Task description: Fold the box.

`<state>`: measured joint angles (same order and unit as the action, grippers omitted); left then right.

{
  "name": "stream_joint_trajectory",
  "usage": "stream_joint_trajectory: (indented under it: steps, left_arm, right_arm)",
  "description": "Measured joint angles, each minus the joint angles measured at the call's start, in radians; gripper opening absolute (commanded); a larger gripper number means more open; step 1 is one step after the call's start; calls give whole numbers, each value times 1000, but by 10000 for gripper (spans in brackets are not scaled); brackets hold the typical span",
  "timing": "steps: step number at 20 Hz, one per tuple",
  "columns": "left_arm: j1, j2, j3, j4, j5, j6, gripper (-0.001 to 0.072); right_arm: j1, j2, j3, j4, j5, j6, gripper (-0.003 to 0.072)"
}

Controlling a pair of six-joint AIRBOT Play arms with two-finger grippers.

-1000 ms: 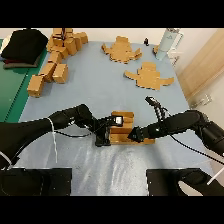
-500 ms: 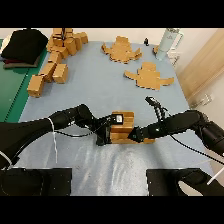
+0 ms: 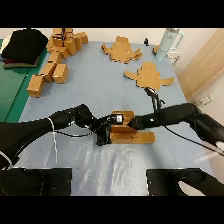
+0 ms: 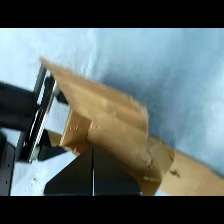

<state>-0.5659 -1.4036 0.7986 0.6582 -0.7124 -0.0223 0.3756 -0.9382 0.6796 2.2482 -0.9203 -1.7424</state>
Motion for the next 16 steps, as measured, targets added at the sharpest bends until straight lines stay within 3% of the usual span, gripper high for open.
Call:
stream_joint_trajectory:
  steps: [8,16]
  left_arm:
    - [0,0,0,0,-1,0,409]
    - [-1,0,0,0,-2,0,409]
  right_arm:
    - [3,-333,136,-28,63,-145,4]
    - [5,-403,149,-34,21,-286,4]
